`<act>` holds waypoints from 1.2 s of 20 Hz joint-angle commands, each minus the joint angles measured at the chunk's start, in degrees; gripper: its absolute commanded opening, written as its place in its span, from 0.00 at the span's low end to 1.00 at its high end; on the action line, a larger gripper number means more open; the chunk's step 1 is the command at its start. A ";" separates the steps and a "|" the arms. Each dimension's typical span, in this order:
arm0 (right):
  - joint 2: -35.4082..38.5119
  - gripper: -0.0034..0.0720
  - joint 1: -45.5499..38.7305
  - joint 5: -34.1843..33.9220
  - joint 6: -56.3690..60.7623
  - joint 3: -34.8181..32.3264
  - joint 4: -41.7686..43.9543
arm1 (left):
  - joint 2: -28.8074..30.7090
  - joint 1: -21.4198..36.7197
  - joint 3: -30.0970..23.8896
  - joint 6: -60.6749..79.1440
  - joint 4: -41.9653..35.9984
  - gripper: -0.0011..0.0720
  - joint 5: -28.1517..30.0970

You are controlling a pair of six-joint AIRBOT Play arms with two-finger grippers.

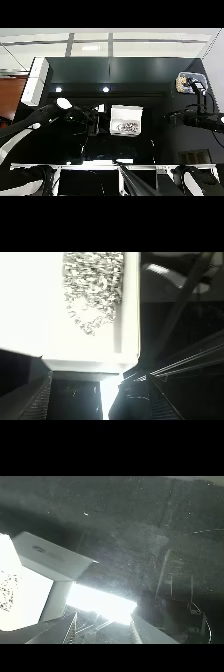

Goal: Fold the box and place the chain.

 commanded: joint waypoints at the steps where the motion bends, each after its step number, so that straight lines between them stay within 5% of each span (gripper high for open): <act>1: 0.04 0.55 0.00 -0.07 0.09 0.04 -0.04 | -1.42 -1.44 0.44 0.50 -0.24 0.99 1.46; 13: 0.04 0.55 0.00 -0.11 0.09 0.04 -0.04 | -4.85 -2.93 4.31 -1.81 2.40 0.99 0.94; 17: 0.04 0.55 0.00 -0.09 0.11 0.04 -0.04 | -5.20 -6.88 4.79 -1.84 1.81 0.99 6.78; 21: -0.17 0.55 0.66 -2.19 0.15 0.02 1.27 | -5.18 -7.10 4.79 -2.10 1.79 0.67 7.32; 22: -0.55 0.55 1.81 -5.38 1.18 0.04 3.28 | -5.18 -7.10 4.79 -2.10 1.79 0.66 7.37; 24: -2.95 0.95 5.92 -13.07 3.04 0.31 10.16 | -5.18 -7.13 4.79 -2.12 1.79 0.66 7.32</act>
